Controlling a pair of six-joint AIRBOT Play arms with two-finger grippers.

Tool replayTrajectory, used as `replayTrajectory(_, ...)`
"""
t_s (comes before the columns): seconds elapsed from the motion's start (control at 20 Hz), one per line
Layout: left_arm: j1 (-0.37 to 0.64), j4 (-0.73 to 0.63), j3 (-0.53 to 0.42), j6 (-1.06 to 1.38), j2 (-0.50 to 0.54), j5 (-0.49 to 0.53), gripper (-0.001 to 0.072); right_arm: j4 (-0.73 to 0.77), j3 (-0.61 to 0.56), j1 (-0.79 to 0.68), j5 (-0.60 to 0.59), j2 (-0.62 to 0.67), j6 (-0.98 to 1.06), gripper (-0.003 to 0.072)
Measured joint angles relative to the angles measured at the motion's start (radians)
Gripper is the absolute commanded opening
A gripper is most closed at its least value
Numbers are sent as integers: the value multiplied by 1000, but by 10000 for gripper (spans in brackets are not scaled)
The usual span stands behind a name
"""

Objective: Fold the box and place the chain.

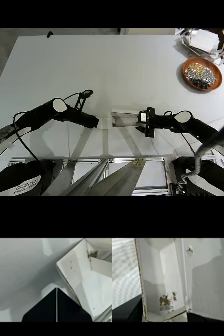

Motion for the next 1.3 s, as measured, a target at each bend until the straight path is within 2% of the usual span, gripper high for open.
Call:
replayTrajectory(0.15,-22,-70,0,52,-13,16,24,0,0,0,0,0,0,397)
replayTrajectory(0.2,-28,-92,0,69,-16,18,89,0,0,0,0,0,0,397)
replayTrajectory(0.3,-40,-129,0,99,-16,26,163,0,0,0,0,0,0,397)
replayTrajectory(0.55,-56,-184,0,143,23,56,179,0,0,0,0,0,0,397)
replayTrajectory(0.65,-61,-199,0,148,39,67,284,0,0,0,0,0,0,397)
replayTrajectory(0.75,-72,-218,0,153,48,74,308,0,0,0,0,0,0,397)
replayTrajectory(0.8,-80,-228,0,154,50,83,356,0,0,0,0,0,0,397)
replayTrajectory(1.2,-124,-277,3,164,57,129,393,0,0,0,0,0,0,397)
replayTrajectory(1.25,-129,-279,5,164,57,132,405,0,0,0,0,0,0,397)
replayTrajectory(1.3,-134,-279,8,164,57,135,462,0,0,0,0,0,0,397)
